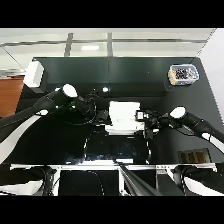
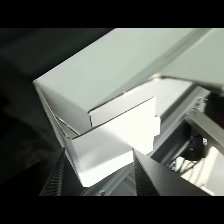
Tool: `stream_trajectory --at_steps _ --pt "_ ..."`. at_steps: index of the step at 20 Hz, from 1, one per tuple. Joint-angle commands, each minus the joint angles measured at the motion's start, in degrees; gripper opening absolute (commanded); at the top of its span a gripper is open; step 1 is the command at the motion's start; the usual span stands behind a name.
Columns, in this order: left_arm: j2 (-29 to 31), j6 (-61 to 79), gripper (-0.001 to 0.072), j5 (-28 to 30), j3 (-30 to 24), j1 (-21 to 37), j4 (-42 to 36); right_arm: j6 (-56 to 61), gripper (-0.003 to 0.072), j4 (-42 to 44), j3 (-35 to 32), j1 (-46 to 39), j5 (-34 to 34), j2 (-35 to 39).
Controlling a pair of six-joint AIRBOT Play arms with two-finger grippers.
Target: Fold the box and place the chain.
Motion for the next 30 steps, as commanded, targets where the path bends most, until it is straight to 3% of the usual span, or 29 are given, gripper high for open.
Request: stream_trajectory --at_steps 1,6,16,22,25,30 --pt "0.0 -6.2 0.0481 2.6 2.3 -3.1 4.5 0.0 0.0300 0.0 0.0 0.0 0.0 0.0" --pt "0.0 -13.0 0.0481 5.4 4.1 -6.1 7.1 0.0 0.0300 0.0 0.0 0.0 0.0 0.0" --pt "0.0 -36.5 0.0481 9.0 4.3 -13.2 29.0 0.0 0.0299 0.0 0.0 0.0 0.0 0.0" --pt "0.0 -46.8 0.0481 8.3 7.8 -16.3 39.8 0.0 0.0299 0.0 0.0 0.0 0.0 0.0" --pt "-0.6 -52.0 0.0481 5.1 9.3 -18.1 43.8 0.0 0.0299 0.0 0.0 0.0 0.0 0.0" --pt "-5.0 -58.5 0.0481 2.6 13.6 -21.4 44.5 0.0 0.0299 0.0 0.0 0.0 0.0 0.0"
